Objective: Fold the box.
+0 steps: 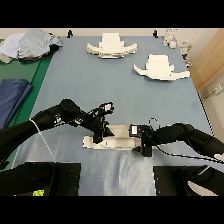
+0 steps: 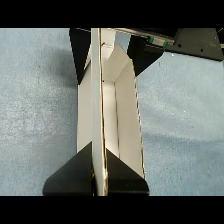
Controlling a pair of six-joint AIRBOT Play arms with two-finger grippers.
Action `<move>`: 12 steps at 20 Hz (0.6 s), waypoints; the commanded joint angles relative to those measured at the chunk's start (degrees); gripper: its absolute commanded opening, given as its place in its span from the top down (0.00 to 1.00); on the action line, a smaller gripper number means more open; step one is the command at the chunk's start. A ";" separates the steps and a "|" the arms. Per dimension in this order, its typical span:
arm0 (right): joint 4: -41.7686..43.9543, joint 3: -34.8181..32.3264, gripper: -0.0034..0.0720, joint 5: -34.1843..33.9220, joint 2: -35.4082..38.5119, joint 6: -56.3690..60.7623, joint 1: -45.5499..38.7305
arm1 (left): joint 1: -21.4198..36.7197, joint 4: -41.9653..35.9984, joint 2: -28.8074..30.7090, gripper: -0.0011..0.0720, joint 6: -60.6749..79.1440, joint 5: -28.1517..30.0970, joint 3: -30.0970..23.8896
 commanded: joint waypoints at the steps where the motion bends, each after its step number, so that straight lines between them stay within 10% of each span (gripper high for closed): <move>1: -0.55 -0.04 0.25 -0.57 -0.04 0.04 0.11 | -0.04 0.00 -0.04 0.97 0.00 0.04 -0.02; 12: 0.72 -2.05 0.14 0.00 3.78 3.17 -0.74 | -0.04 0.00 -0.04 0.97 0.00 0.04 -0.02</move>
